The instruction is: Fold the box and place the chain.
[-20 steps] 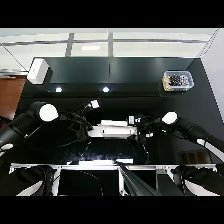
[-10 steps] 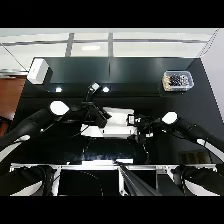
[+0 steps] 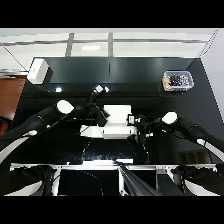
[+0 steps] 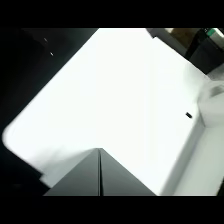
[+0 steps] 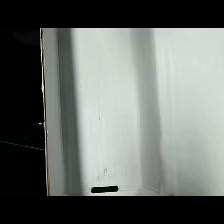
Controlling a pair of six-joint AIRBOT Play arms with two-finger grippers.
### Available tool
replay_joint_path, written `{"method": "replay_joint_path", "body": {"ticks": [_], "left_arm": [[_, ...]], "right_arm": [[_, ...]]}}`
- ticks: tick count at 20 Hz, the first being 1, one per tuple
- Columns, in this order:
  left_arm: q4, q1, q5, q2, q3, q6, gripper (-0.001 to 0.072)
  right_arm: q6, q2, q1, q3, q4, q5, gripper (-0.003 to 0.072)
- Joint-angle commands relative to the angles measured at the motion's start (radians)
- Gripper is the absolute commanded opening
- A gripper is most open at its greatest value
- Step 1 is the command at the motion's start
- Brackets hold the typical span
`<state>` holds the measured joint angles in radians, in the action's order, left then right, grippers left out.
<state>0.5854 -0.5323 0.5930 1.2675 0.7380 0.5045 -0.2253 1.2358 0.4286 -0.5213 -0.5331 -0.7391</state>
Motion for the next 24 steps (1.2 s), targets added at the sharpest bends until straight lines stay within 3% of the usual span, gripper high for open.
{"method": "replay_joint_path", "body": {"ticks": [1, 5, 6, 7, 8, 11, 14, 17, 21, 22, 24], "left_arm": [[0.142, 0.053, 0.070, -0.095, 0.026, -0.026, 0.0030], [0.303, 0.169, 0.378, -0.226, 0.025, -0.025, 0.0037], [0.322, 0.192, 0.458, -0.238, 0.024, -0.025, 0.0180], [0.346, 0.204, 0.524, -0.236, 0.022, -0.025, 0.0516], [0.395, 0.201, 0.554, -0.232, 0.011, -0.025, 0.0708], [0.453, 0.156, 0.504, -0.224, -0.052, -0.127, 0.0707], [0.435, 0.083, 0.306, -0.197, -0.121, -0.306, 0.0705], [0.393, 0.004, 0.112, -0.151, -0.137, -0.337, 0.0697], [0.288, -0.023, 0.119, -0.097, -0.131, -0.314, 0.0686], [0.288, -0.023, 0.129, -0.096, -0.131, -0.314, 0.0659], [0.281, -0.023, 0.167, -0.096, -0.126, -0.314, 0.0364]], "right_arm": [[0.001, 0.000, 0.000, 0.000, 0.001, 0.000, 0.0489], [0.001, 0.000, 0.000, 0.000, 0.001, 0.000, 0.0488], [0.001, 0.000, 0.000, 0.000, 0.001, 0.000, 0.0488], [0.001, 0.000, 0.000, 0.000, 0.001, 0.000, 0.0489], [0.001, 0.000, 0.000, 0.000, 0.001, 0.000, 0.0488], [0.001, 0.000, 0.000, 0.000, 0.001, 0.000, 0.0489], [0.001, 0.000, 0.000, 0.000, 0.001, 0.000, 0.0489], [0.001, 0.000, 0.000, 0.000, 0.001, 0.000, 0.0488], [0.001, 0.000, 0.000, 0.000, 0.001, -0.001, 0.0488], [0.001, 0.000, 0.000, 0.000, 0.001, 0.000, 0.0489], [0.001, 0.000, 0.000, 0.000, 0.001, 0.000, 0.0489]]}}
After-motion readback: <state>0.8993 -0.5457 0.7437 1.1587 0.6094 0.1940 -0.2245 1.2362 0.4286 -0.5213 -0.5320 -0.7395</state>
